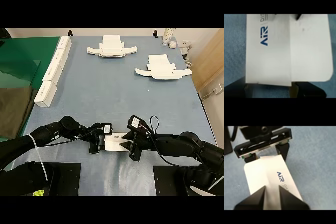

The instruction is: Fold the box.

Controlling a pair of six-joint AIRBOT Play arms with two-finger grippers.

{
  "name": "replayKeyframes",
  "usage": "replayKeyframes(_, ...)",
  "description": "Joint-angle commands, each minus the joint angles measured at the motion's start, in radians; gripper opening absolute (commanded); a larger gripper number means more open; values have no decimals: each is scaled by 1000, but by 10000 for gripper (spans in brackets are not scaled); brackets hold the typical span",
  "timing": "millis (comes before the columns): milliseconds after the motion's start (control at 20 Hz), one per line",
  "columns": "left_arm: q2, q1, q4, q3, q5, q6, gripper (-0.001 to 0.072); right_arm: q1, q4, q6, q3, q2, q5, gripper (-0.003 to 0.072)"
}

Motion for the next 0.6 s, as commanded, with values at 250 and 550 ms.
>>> replayKeyframes(250, 0, 0, 0, 0, 0, 0, 488, 52, -40, -377, -18, -10, 34, 538)
replayKeyframes(550, 0, 0, 0, 0, 0, 0, 488, 60, -132, -381, 0, -21, 53, 525)
